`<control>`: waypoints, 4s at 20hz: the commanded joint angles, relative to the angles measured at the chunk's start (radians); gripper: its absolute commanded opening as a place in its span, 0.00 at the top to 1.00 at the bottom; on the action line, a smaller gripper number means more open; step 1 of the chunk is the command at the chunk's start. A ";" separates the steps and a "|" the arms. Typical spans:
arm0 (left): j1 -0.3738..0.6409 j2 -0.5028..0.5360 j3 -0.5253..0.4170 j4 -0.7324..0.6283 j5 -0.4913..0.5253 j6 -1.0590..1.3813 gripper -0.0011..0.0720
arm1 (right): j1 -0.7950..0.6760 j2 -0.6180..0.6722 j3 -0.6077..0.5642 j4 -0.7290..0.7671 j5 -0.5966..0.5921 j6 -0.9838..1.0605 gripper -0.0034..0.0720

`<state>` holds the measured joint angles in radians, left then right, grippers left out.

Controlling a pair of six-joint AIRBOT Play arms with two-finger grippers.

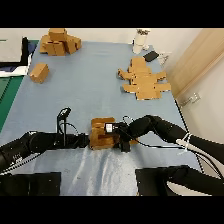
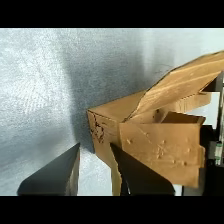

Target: Fold the box.

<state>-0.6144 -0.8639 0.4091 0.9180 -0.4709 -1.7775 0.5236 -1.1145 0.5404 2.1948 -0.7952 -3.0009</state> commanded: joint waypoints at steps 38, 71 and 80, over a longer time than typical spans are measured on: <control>-0.080 -0.190 0.217 0.177 -0.186 -0.222 0.18 | 0.000 -0.001 0.000 0.000 0.000 0.000 0.27; -0.259 -0.459 0.511 0.550 -0.426 -0.621 0.51 | 0.000 -0.001 0.000 0.000 0.000 0.000 0.27; -0.302 -0.539 0.611 0.671 -0.587 -0.779 0.76 | 0.000 -0.001 0.000 0.000 0.000 0.000 0.27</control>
<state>-0.9070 -1.3945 1.0050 1.5646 -1.0290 -2.5099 0.5236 -1.1145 0.5404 2.1952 -0.7948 -3.0005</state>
